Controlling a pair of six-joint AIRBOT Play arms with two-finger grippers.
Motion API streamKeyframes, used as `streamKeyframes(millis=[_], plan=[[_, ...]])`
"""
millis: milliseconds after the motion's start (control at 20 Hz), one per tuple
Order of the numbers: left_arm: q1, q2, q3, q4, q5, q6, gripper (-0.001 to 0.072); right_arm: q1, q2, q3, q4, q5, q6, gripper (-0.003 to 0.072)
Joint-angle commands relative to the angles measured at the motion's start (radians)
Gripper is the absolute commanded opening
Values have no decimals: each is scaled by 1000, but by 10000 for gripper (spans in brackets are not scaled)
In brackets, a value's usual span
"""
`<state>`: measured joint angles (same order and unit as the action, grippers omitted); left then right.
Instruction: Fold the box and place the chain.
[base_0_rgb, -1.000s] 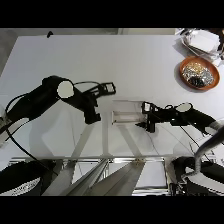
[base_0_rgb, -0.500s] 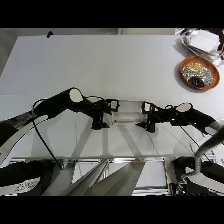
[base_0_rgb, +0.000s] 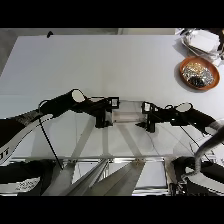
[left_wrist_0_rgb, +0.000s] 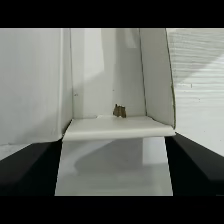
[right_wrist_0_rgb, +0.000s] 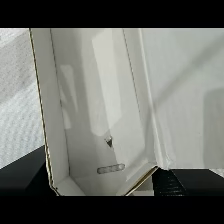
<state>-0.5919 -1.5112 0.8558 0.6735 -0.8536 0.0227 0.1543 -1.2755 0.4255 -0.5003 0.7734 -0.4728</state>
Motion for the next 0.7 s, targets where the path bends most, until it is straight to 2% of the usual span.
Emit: streamKeyframes(millis=[0,550,600,650], plan=[[-13,-19,0,-25,20,-5,720,0,0,0,0,0,0,411],[-27,-53,0,-55,32,0,704,0,0,0,0,0,0,411],[-27,-53,0,-60,35,0,692,0,0,0,0,0,0,411],[-27,-55,0,-61,34,0,612,0,0,0,0,0,0,411]])
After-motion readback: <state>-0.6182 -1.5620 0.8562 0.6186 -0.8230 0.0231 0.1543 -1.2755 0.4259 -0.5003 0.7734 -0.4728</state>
